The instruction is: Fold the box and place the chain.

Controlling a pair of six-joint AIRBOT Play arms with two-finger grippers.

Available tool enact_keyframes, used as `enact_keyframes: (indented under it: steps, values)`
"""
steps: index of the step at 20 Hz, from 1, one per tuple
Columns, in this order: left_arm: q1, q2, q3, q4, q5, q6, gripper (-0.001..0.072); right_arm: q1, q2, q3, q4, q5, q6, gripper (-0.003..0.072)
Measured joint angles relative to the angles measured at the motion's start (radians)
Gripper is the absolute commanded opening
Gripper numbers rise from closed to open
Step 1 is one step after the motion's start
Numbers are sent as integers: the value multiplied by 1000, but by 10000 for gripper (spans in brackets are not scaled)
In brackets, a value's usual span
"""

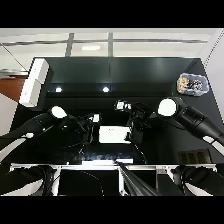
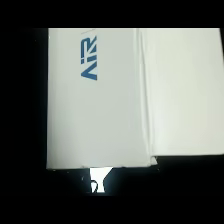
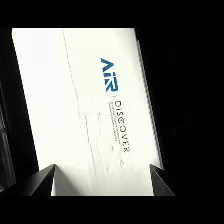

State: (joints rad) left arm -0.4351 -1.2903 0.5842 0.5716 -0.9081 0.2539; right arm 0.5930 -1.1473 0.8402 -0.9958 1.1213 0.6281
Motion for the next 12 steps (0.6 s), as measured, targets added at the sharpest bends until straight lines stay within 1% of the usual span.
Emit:
enact_keyframes:
  steps: [1, 2, 3, 7, 8, 9, 10, 12]
  values:
    - [0, 0, 0, 0, 0, 0, 531, 5, 0, -1, -6, -11, -1, 509]
    - [0, 0, 0, 0, 0, 0, 532, 9, 0, -2, -14, -22, -2, 309]
    - [0, 0, 0, 0, 0, 0, 532, 11, 0, -3, -20, -25, -3, 233]
    - [0, 0, 0, 0, 0, -1, 532, 16, 0, -4, -28, -37, -5, 237]
    - [0, 0, 0, 0, 0, -1, 531, 16, -1, -4, -28, -38, -4, 292]
    - [0, 0, 0, 0, 0, -1, 531, 16, 0, -4, -28, -39, -4, 526]
    - [0, 0, 0, 0, 0, 0, 531, 17, 0, -4, -28, -39, -4, 696]
    - [0, 0, 0, 0, 0, 1, 531, 18, 1, -4, -24, -37, -3, 704]
